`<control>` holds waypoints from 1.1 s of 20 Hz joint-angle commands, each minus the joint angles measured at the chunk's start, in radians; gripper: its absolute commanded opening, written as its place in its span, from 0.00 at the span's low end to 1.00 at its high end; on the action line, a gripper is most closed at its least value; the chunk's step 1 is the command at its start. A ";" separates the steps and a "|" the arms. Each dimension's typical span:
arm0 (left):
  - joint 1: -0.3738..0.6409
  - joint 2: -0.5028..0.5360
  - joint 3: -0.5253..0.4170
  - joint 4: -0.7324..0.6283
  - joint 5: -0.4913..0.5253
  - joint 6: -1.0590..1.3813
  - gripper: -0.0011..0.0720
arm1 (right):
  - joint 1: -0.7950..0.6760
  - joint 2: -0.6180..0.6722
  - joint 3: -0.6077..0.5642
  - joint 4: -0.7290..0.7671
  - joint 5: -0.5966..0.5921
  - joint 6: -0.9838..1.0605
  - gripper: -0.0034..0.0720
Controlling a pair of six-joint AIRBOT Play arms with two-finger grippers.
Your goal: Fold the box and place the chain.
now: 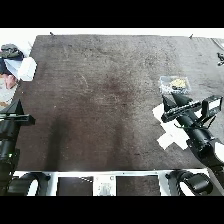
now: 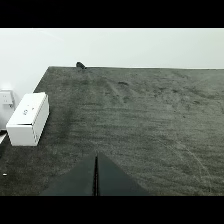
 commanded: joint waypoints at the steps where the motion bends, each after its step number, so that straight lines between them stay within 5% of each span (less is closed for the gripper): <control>1: 0.000 0.000 0.000 0.000 0.000 0.000 0.03 | -0.004 -0.026 0.063 -0.012 -0.085 0.004 0.56; 5: 0.000 0.000 0.000 0.000 0.000 0.000 0.03 | -0.108 -0.156 0.209 0.034 -0.050 0.005 0.56; 9: 0.000 0.000 0.000 0.000 0.000 0.000 0.03 | -0.344 -0.324 0.330 0.018 0.197 0.079 0.56; 15: 0.000 0.000 0.000 0.000 0.000 0.000 0.03 | -0.772 -0.639 0.607 -0.631 0.857 0.583 0.56; 22: 0.000 0.000 0.000 0.000 0.000 0.000 0.03 | -1.020 -0.951 0.954 -0.887 1.210 0.686 0.56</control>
